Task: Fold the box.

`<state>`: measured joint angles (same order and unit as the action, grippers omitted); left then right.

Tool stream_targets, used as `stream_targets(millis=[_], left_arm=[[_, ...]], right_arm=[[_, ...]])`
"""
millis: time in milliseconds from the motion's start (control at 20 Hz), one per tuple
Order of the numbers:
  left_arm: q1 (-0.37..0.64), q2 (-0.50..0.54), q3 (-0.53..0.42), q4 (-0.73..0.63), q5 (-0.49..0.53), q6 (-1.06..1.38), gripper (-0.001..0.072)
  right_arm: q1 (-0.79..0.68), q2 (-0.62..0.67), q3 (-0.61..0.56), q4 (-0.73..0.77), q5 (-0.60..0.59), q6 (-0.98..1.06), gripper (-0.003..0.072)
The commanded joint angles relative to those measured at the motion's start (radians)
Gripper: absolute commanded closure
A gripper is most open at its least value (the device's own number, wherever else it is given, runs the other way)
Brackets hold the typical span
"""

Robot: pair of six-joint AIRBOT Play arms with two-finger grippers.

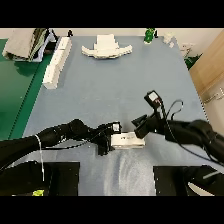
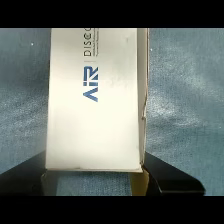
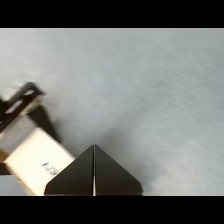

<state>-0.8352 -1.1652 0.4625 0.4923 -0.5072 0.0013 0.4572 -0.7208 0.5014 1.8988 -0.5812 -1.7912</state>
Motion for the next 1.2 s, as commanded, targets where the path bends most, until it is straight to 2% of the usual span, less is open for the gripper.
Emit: stream_targets(millis=[0,200,400,900,1000,1150], left_arm=[[0.0,0.0,0.0,0.0,0.0,0.0,0.0243],[0.0,0.0,0.0,0.0,0.0,0.0,0.0243],[0.0,0.0,0.0,0.001,0.004,0.002,0.0243],[0.003,0.031,0.006,0.011,0.003,-0.053,0.0243],[0.029,0.08,0.006,0.092,0.0,-0.16,0.0243],[0.147,0.2,0.006,0.338,-0.029,-0.546,0.0243]], right_arm=[[-0.143,-0.207,0.277,-0.207,-0.349,0.175,0.068],[-0.2,-0.441,0.546,-0.275,-0.555,0.328,0.068],[-0.203,-0.556,0.661,-0.304,-0.616,0.451,0.068],[-0.202,-0.591,0.678,-0.309,-0.617,0.504,0.0679],[-0.202,-0.591,0.678,-0.309,-0.617,0.504,0.0679],[-0.202,-0.591,0.678,-0.309,-0.617,0.504,0.0679]])
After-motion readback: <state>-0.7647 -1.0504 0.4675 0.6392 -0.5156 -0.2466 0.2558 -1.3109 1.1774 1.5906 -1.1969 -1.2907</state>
